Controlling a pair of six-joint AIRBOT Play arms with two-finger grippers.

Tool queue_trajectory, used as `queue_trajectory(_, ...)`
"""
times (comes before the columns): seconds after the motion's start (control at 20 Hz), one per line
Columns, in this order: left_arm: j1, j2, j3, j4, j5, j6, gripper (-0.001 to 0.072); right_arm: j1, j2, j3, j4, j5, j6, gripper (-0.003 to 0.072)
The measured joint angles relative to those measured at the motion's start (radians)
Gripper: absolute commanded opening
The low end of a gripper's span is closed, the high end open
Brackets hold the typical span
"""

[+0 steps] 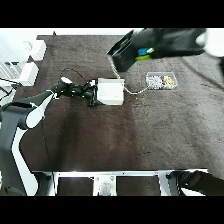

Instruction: Fold the box and place the chain.

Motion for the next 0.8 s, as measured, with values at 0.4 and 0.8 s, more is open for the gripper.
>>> queue_trajectory(0.4, 0.000, 0.000, 0.000, 0.000, 0.000, 0.000, 0.0309, -0.018, -0.090, -0.264, 0.086, -0.332, 0.032, 0.0016)
queue_trajectory(0.8, 0.000, 0.000, 0.000, 0.000, 0.000, 0.000, 0.0309, -0.056, -0.292, -0.411, 0.134, -0.496, 0.048, 0.0017)
